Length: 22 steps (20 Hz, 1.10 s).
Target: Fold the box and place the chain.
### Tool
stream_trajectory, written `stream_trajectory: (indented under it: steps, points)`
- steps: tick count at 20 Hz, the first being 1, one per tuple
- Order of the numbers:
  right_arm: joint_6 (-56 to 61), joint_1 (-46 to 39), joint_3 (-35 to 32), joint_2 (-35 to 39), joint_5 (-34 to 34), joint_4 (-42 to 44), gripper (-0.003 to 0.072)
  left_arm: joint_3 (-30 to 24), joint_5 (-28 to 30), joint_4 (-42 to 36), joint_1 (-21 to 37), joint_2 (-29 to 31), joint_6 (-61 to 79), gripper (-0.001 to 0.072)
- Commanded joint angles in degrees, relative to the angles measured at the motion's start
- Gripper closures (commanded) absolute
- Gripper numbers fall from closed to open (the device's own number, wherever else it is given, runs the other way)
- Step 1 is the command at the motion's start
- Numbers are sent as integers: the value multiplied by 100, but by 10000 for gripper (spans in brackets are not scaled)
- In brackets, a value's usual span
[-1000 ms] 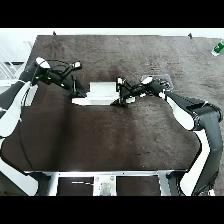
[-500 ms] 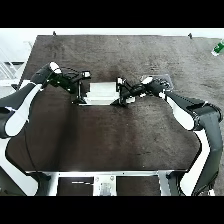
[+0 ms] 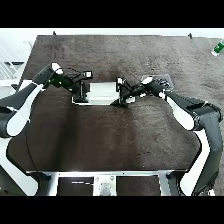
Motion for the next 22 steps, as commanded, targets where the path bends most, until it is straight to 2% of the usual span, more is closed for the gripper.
stream_trajectory:
  steps: [1, 5, 6, 7, 13, 14, 22]
  points:
    - [0, 2, -2, -2, 0, 0, 114, -48, -85, -98, 4, -39, 131, 72]
    - [0, 2, -2, -2, 0, 0, 114, -68, 15, -236, 4, -44, 428, 73]
    - [0, 2, -2, -2, 0, 0, 113, -68, 26, -313, 4, -44, 466, 133]
    - [0, 2, -2, -2, 0, 0, 113, -68, 22, -330, 4, -44, 507, 248]
    - [0, 2, -2, -2, 0, 0, 114, -68, 37, -332, 4, -44, 507, 255]
    - [0, 2, -2, -2, 0, 0, 114, -68, 39, -354, 4, -44, 507, 429]
    - [0, 2, -2, -2, 0, 0, 114, -74, 79, -761, -105, -46, 697, 433]
